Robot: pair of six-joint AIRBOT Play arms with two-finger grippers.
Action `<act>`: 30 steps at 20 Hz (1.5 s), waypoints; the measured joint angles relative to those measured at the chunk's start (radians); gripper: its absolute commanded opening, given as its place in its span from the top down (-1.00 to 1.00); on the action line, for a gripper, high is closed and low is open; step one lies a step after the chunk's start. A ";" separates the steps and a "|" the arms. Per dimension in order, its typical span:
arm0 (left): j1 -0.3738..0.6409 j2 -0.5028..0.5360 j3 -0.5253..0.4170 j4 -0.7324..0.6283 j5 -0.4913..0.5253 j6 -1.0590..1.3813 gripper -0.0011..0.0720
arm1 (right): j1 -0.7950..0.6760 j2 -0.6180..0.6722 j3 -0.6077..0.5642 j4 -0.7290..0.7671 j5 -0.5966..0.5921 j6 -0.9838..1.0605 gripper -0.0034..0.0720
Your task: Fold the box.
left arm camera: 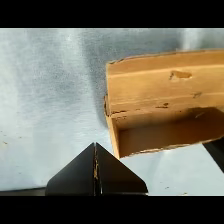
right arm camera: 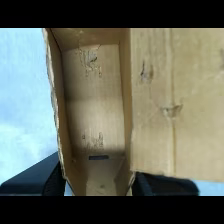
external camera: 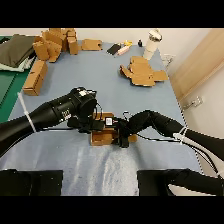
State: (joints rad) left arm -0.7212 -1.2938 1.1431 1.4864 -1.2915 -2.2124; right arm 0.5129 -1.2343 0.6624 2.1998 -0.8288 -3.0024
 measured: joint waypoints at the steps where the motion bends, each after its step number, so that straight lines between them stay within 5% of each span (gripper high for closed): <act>1: 0.010 0.016 -0.011 -0.005 0.006 0.040 0.94 | 0.000 0.000 0.000 0.001 0.001 0.005 -0.21; 8: 0.212 0.196 -0.223 -0.244 0.124 0.556 0.94 | -0.002 -0.001 0.000 -0.006 0.001 0.002 -0.21; 13: 0.488 0.291 -0.396 -0.558 0.073 1.328 0.94 | -0.002 -0.001 0.000 -0.005 0.001 0.002 -0.21; 16: 0.600 0.313 -0.489 -0.698 0.128 1.755 0.94 | -0.002 -0.001 0.000 -0.005 0.001 0.002 -0.21; 17: 0.616 0.317 -0.518 -0.730 0.164 1.870 0.87 | -0.002 -0.001 0.000 -0.005 0.000 0.002 -0.21; 18: 0.624 0.320 -0.548 -0.771 0.219 1.985 -0.27 | -0.002 -0.001 0.000 -0.005 0.000 0.002 -0.21; 19: 0.625 0.319 -0.576 -0.805 0.274 2.080 -0.89 | -0.002 -0.001 0.000 -0.005 0.000 0.002 -0.21; 30: 0.362 0.192 -0.705 -1.033 0.652 2.509 -0.94 | -0.002 -0.001 0.000 -0.005 0.000 0.002 -0.21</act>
State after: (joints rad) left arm -0.3595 -1.1023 0.4381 0.4530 -0.6399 0.2970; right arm 0.5110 -1.2350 0.6621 2.1948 -0.8288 -3.0009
